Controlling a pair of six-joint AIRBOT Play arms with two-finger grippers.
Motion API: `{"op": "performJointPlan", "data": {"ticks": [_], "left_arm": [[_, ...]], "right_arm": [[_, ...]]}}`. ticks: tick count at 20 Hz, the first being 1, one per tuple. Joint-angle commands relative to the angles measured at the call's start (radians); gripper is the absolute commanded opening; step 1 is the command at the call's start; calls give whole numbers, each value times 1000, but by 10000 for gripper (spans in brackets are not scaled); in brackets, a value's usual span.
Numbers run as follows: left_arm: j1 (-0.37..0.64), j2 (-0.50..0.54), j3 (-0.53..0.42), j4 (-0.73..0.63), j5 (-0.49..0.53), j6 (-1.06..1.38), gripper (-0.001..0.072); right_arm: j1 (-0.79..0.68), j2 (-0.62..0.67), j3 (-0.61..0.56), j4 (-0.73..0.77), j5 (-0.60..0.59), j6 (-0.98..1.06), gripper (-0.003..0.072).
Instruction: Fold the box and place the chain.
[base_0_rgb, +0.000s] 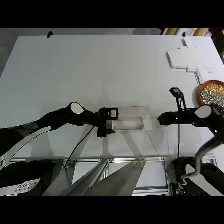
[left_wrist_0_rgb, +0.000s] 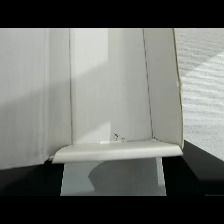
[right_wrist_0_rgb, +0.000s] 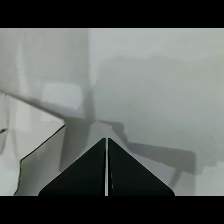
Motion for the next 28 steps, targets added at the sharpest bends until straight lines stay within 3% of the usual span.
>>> {"op": "performJointPlan", "data": {"ticks": [1, 9, 11, 14, 16, 17, 22, 28], "left_arm": [[0, 0, -1, 0, 0, 0, 334], [0, 0, -1, 0, 0, 0, 334], [0, 0, -1, 0, 0, 0, 334], [0, 0, -1, 0, 0, 0, 334], [0, 0, -1, 0, 0, 0, 334], [0, 0, -1, 0, 0, 0, 334], [0, 0, -1, 0, 0, 0, 334], [0, 0, -1, 0, 0, 0, 334]], "right_arm": [[11, -54, 0, 83, 100, -13, 14], [96, -49, 0, 168, 164, -48, 21], [111, -18, 0, 169, 165, -47, 125], [112, 61, 0, 192, 159, -47, 203], [112, 97, 0, 194, 160, -36, 212], [112, 107, 0, 194, 163, -30, 266], [112, 115, 0, 203, 174, -28, 278], [136, 115, 1, 246, 174, -28, 404]]}}
